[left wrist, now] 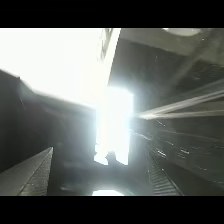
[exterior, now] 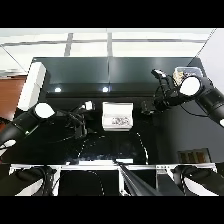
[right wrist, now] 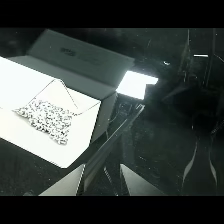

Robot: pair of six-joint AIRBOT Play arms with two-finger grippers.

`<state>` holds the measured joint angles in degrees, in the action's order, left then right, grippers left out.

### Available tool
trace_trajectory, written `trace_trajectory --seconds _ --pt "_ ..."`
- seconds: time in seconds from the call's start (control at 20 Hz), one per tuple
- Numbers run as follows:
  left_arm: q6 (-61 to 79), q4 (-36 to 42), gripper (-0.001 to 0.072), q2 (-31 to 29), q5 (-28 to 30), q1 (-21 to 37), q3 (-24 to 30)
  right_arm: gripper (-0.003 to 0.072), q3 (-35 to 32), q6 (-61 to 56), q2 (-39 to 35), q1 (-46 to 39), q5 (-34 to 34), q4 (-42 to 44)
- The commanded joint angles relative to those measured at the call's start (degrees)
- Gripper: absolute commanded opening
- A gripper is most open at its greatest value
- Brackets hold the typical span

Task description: Fold the box and place the chain.

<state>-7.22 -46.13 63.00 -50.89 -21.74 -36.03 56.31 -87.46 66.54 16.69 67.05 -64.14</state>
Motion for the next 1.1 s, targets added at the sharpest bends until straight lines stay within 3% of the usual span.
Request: trace_trajectory --seconds 0.0,0.15,0.35,0.75,1.05 --pt "23.17 9.79 0.0713 4.39 5.18 -0.11 0.22 0.0267 -0.02 -0.85 -0.02 -0.02 -0.02 0.2" --pt "24.37 13.18 0.071 9.77 3.58 2.16 -1.57 0.0267 -0.02 -0.85 -0.02 -0.02 0.0 0.61" --pt "25.68 11.87 0.0711 12.87 1.14 4.42 -3.32 0.0267 -0.02 -0.83 -0.02 -0.02 -0.35 1.51" --pt "27.43 14.01 0.0711 16.79 0.79 3.34 -5.03 0.0267 -0.04 -0.85 -0.02 -0.02 -0.9 2.23" --pt "27.85 13.79 0.0711 16.83 4.17 -0.22 -5.05 0.0267 -0.02 -0.85 -0.02 -0.02 -2.36 2.62"
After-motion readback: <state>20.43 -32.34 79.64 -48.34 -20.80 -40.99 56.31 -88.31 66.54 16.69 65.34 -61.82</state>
